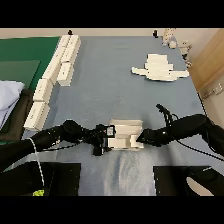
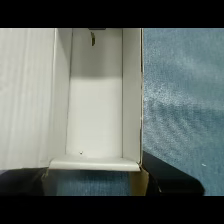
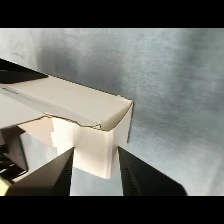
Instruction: Fold the box.
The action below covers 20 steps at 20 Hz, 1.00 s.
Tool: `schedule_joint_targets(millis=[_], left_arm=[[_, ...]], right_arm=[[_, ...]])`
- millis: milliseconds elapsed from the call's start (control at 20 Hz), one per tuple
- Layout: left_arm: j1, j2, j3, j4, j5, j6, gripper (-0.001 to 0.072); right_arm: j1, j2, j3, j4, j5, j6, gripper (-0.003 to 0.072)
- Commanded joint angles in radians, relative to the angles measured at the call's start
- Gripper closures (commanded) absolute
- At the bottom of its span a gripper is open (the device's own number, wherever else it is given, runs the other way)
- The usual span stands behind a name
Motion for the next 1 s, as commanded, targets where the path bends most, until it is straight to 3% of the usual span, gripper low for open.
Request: schedule_joint_targets(millis=[0,200,350,550,800,850,900,950], left_arm=[[0.000,0.000,0.000,0.000,0.000,0.000,0.0236],[0.000,0.000,0.000,0.000,0.000,0.000,0.0236],[0.000,0.000,0.000,0.000,0.000,0.000,0.0236],[0.000,0.000,0.000,0.000,0.000,0.000,0.0236],[0.000,0.000,0.000,0.000,0.000,0.000,0.0236],[0.000,0.000,0.000,0.000,0.000,0.000,0.0236],[0.000,0.000,0.000,0.000,0.000,0.000,0.0235],[0.000,0.000,0.000,0.000,0.000,0.000,0.0236]], right_arm=[[0.188,-0.009,0.084,-0.281,0.060,0.360,0.0278],[0.406,-0.117,0.200,-0.557,0.021,0.713,0.0279],[0.542,-0.264,0.319,-0.713,-0.105,0.878,0.0280],[0.629,-0.413,0.418,-0.785,-0.191,0.990,0.0280],[0.629,-0.459,0.426,-0.797,-0.197,1.030,0.0299],[0.629,-0.459,0.426,-0.797,-0.197,1.030,0.0422],[0.629,-0.459,0.426,-0.798,-0.198,1.030,0.0493],[0.629,-0.459,0.426,-0.798,-0.197,1.029,0.0660]])
